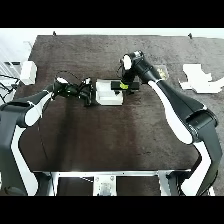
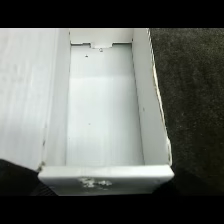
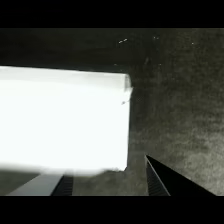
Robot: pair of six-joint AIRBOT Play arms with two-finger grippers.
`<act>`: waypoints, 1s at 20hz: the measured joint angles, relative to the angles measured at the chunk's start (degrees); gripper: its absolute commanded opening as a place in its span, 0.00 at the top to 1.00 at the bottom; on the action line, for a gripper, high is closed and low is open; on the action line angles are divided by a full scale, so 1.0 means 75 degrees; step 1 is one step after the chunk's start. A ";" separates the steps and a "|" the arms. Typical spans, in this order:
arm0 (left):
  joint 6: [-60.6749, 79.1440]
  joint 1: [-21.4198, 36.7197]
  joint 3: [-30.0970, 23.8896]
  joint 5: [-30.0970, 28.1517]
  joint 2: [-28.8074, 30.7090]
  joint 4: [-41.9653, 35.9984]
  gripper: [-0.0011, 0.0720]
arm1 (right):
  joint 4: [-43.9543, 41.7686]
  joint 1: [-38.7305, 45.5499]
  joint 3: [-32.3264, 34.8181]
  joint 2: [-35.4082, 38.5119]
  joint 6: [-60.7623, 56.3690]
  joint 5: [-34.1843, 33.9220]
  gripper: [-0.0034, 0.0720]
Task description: Fold the box and place the chain.
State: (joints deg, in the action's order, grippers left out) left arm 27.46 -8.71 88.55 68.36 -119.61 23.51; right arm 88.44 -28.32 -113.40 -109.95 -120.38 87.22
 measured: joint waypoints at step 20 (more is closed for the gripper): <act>0.0000 0.0000 0.0000 0.0000 0.0000 0.0003 0.43 | -0.1588 0.3468 0.0146 0.0172 0.4083 -0.3162 0.32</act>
